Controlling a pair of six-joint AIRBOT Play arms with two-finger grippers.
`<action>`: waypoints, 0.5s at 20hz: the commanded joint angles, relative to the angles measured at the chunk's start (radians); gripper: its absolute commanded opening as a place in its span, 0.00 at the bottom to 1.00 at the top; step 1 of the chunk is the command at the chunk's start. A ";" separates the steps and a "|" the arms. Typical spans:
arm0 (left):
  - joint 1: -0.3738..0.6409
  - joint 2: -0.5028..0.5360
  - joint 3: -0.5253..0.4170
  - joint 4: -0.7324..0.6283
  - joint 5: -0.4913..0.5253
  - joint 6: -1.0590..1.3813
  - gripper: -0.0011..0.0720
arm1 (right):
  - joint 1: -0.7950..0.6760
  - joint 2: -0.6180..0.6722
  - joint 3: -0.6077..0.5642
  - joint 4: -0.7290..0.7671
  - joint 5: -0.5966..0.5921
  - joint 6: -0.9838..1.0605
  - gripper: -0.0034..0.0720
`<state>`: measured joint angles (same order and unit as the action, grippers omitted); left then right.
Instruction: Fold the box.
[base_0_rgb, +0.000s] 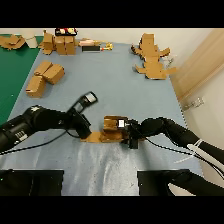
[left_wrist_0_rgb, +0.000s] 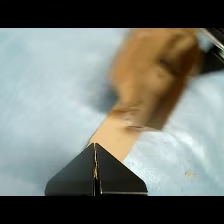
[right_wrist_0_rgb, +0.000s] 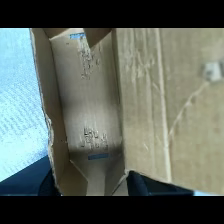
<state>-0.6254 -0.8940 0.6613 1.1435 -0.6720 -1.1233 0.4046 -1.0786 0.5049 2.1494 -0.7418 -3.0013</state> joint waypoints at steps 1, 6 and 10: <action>0.220 0.054 -0.061 0.127 -0.130 -0.677 0.03 | 0.001 0.000 0.000 0.001 0.000 0.000 0.67; 0.345 -0.018 -0.192 -0.387 -0.198 -0.349 0.03 | 0.001 0.000 0.000 0.001 0.000 0.000 0.67; 0.232 -0.108 -0.202 -0.478 -0.103 -0.326 0.03 | 0.001 0.000 0.000 0.001 0.000 0.000 0.67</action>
<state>-0.3515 -0.9535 0.4774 0.7963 -0.8177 -1.4796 0.4046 -1.0786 0.5049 2.1498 -0.7418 -3.0013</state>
